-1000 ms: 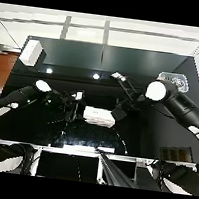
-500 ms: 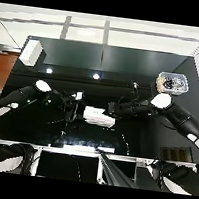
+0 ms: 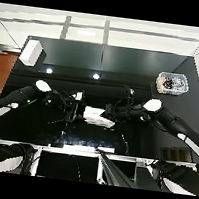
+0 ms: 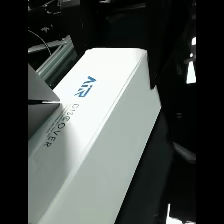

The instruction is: Fold the box and place the chain.

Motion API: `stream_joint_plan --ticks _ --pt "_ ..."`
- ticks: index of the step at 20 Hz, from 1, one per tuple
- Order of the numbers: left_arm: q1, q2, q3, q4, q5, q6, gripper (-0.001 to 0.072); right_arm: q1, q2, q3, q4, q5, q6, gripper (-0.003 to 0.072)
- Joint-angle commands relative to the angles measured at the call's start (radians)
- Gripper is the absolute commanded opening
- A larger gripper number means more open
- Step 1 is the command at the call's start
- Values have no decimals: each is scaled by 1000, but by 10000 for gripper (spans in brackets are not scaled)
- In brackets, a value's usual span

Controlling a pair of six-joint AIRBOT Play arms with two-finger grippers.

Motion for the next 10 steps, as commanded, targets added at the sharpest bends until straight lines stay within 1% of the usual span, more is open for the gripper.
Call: stream_joint_plan --ticks 1,6,7,10 --pt "0 0 1 0 2 -3 330 21 -39 -3 5 -29 0 31" --pt "0 0 1 -1 2 -3 330 20 -39 -3 -9 -63 -2 32" --pt "0 0 1 0 2 -3 330 19 -38 -2 -8 -56 -15 32" --pt "0 0 1 -1 2 -3 330 -23 -21 2 25 18 -63 33"
